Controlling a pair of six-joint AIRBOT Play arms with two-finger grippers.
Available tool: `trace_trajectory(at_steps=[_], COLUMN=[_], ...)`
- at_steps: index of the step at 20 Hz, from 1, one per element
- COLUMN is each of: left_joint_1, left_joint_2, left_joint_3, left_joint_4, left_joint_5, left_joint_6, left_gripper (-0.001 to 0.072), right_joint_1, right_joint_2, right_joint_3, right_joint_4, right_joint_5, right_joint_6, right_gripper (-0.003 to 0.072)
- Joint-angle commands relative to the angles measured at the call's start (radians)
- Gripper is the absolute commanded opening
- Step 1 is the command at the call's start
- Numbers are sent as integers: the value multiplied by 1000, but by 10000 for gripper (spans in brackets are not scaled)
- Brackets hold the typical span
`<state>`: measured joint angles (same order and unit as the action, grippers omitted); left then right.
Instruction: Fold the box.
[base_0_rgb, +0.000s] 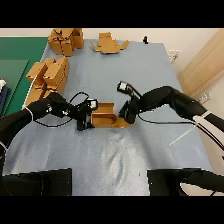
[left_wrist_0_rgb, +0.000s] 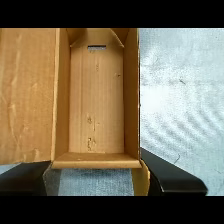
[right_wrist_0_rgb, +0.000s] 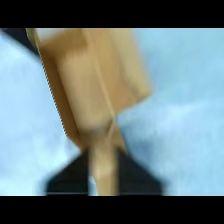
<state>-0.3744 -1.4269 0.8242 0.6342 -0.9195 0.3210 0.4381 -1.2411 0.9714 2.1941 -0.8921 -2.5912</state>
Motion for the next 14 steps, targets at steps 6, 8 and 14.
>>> trace_trajectory(at_steps=[6, 8, 14], left_joint_1=[1, 0, 0], left_joint_2=[0, 0, 0], left_joint_3=[0, 0, 0], left_joint_4=[2, 2, 2], left_joint_5=[-8, -8, -7], left_joint_6=[0, 1, 1], left_gripper=[295, 295, 294], right_joint_1=[113, 91, 7], right_joint_2=[-259, -392, -663], right_joint_3=[296, 427, 567], right_joint_4=[140, 96, 101], right_joint_5=[105, 86, -233], right_joint_6=[158, 251, 333], right_gripper=[4, 4, 4])
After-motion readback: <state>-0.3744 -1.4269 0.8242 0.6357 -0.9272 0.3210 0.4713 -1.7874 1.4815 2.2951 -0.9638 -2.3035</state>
